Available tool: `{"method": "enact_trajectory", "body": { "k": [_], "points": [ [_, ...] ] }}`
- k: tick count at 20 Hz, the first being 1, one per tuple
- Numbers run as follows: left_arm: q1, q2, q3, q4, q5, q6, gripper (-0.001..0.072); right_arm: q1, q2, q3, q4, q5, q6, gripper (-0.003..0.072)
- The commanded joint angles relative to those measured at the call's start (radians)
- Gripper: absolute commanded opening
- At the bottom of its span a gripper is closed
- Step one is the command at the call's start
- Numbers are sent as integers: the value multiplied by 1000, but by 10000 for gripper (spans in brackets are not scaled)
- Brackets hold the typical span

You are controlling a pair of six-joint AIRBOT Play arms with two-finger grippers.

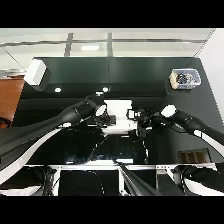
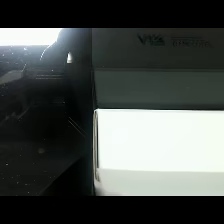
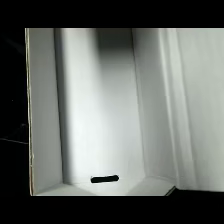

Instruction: Fold the box and place the chain.

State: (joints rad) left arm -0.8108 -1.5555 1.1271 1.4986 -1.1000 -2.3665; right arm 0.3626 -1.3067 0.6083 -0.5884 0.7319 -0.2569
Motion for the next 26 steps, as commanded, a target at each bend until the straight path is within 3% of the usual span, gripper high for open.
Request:
{"method": "enact_trajectory", "body": {
  "k": [1, 3, 6, 7, 9, 10, 12, 14, 22, 26],
  "points": [
    [0, 1, 0, 32, -38, 7, 25, 0, 45, 0, -74, 14, 51, 717],
    [0, 1, 0, 34, -32, 7, 25, 0, 84, 0, -172, 34, 108, 711],
    [-1, 2, 0, 34, -31, 18, 25, 0, 107, 0, -179, 44, 104, 710],
    [-1, 2, 0, 33, -31, 25, 25, 0, 107, 0, -180, 44, 97, 668],
    [-1, 1, 0, 31, -30, 29, 25, 1, 107, 0, -179, 45, 80, 658],
    [-1, 1, 0, 30, -29, 29, 25, 1, 107, 0, -169, 50, 74, 515],
    [-1, 1, 0, 30, -29, 29, 26, 1, 107, 0, -136, 57, 73, 438],
    [-1, 1, 0, 30, -30, 29, 26, 1, 107, 0, -103, 71, 74, 186],
    [-1, 1, 0, 26, -26, 28, 26, 2, 77, 0, 92, 96, 96, 178],
    [-1, 1, 0, 26, -24, 28, 26, 49, 33, 0, 143, 21, 95, 180]
  ]
}}
